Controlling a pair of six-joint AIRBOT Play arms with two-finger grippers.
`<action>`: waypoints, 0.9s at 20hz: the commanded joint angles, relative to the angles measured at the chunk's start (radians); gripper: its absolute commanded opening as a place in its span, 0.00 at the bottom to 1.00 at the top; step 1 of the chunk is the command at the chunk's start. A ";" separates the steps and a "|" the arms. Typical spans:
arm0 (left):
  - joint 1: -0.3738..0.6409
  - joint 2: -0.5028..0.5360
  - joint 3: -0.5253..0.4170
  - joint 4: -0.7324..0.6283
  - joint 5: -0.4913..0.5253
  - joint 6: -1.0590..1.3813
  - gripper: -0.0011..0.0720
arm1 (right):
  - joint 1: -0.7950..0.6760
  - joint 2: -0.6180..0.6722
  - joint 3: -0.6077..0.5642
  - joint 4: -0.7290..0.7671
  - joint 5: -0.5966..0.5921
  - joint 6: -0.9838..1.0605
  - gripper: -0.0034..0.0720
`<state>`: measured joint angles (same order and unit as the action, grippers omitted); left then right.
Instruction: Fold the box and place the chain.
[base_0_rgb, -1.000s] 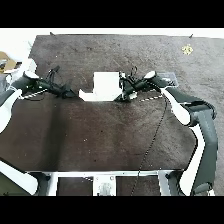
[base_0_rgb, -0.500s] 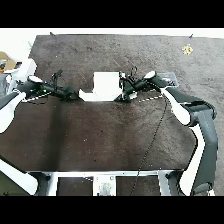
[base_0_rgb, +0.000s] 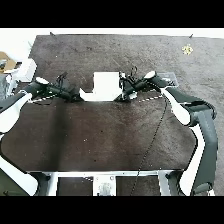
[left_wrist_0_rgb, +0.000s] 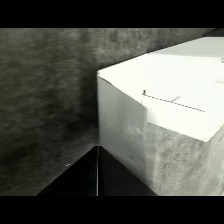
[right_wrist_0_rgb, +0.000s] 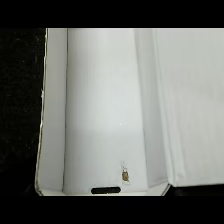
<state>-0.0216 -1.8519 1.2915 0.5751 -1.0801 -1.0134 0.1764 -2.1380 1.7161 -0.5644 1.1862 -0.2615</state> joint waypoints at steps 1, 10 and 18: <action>-0.014 0.002 0.010 -0.046 -0.004 0.001 0.03 | 0.001 0.000 0.000 0.000 0.000 0.000 0.64; -0.028 0.003 0.117 -0.103 -0.088 -0.008 0.51 | 0.001 0.000 0.000 0.000 0.000 0.000 0.64; -0.059 0.003 0.117 -0.100 -0.063 -0.011 0.51 | 0.001 0.000 0.000 0.000 0.000 0.000 0.64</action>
